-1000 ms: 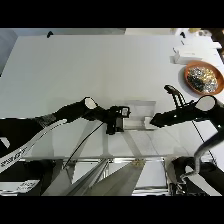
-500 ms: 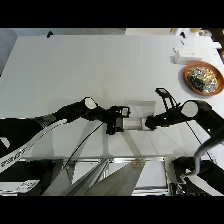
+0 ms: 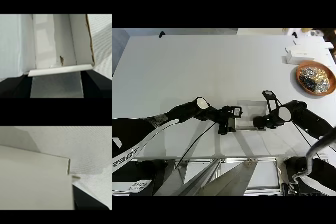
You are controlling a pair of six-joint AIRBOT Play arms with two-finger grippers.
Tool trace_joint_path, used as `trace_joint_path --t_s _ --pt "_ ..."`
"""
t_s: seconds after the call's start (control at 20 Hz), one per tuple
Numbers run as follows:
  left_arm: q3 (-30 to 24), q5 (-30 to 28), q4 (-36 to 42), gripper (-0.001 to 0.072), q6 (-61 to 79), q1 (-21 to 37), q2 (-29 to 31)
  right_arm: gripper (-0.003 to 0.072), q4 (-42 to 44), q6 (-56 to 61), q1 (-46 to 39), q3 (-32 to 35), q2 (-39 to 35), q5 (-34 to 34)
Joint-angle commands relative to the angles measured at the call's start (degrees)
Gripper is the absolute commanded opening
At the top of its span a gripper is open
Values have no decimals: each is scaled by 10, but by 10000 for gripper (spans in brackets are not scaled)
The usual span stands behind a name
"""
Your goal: Fold the box and place the chain.
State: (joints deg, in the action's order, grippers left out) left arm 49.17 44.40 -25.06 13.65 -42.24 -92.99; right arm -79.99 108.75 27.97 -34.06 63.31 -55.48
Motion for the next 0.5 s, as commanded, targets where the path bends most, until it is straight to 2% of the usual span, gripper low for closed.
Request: trace_joint_path --t_s 0.0,0.15,0.3,0.4,0.45 --pt "0 0 0 272 0 0 0 313 -21 55 26 -20 32 -12" --pt "0 0 0 272 0 0 0 290 -42 85 40 -21 59 -33" --pt "0 0 0 272 0 0 0 141 -45 85 45 -21 66 -34" --pt "0 0 0 272 0 0 0 13 -51 84 45 -21 66 -34" --pt "0 0 0 272 0 0 0 14 -53 84 45 -21 66 -34"
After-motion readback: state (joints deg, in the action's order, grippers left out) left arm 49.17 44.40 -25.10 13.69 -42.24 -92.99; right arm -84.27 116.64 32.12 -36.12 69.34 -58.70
